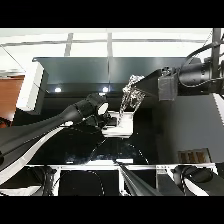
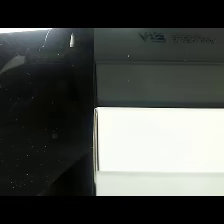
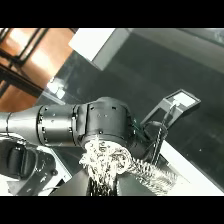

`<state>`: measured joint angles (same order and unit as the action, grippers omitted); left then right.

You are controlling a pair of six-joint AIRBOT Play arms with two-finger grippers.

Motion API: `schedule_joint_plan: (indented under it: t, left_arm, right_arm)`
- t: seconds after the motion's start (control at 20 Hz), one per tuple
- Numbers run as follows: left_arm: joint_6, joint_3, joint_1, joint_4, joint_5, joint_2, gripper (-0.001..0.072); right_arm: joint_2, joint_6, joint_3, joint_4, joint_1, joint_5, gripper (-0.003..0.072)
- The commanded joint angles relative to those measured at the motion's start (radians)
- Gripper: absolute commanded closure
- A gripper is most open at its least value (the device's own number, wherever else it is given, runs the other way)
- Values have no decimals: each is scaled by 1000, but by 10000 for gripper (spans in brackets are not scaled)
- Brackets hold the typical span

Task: Fold the box and place the chain.

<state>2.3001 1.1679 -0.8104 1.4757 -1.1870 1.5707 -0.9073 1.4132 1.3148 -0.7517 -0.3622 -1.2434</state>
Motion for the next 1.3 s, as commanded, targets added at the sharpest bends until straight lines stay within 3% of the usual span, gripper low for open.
schedule_joint_plan:
  t: [0.0, 0.25, 0.45, 0.85, 1.1, 1.2, 1.25]
  left_arm:
    - [0, 1, 0, 1, 0, 0, 683]
    - [0, 1, 0, 1, 0, 0, 683]
    - [0, 1, 0, 1, 0, 0, 683]
    - [0, 1, 0, 1, 0, 0, 683]
    - [0, 1, 0, 0, 0, 0, 683]
    - [0, 1, 0, 0, 0, 0, 683]
    - [0, 1, 0, 1, 0, 0, 683]
  right_arm:
    - [-2, 19, -83, -16, -9, -15, 678]
    - [-2, 19, -318, -4, -9, 107, 678]
    - [-3, 27, -424, 8, -19, 175, 677]
    - [-105, 53, -445, -26, -91, 243, 675]
    - [-114, 76, -446, -88, -91, 219, 667]
    - [-114, 76, -446, -88, -91, 214, 443]
    - [-114, 75, -445, -93, -91, 216, 441]
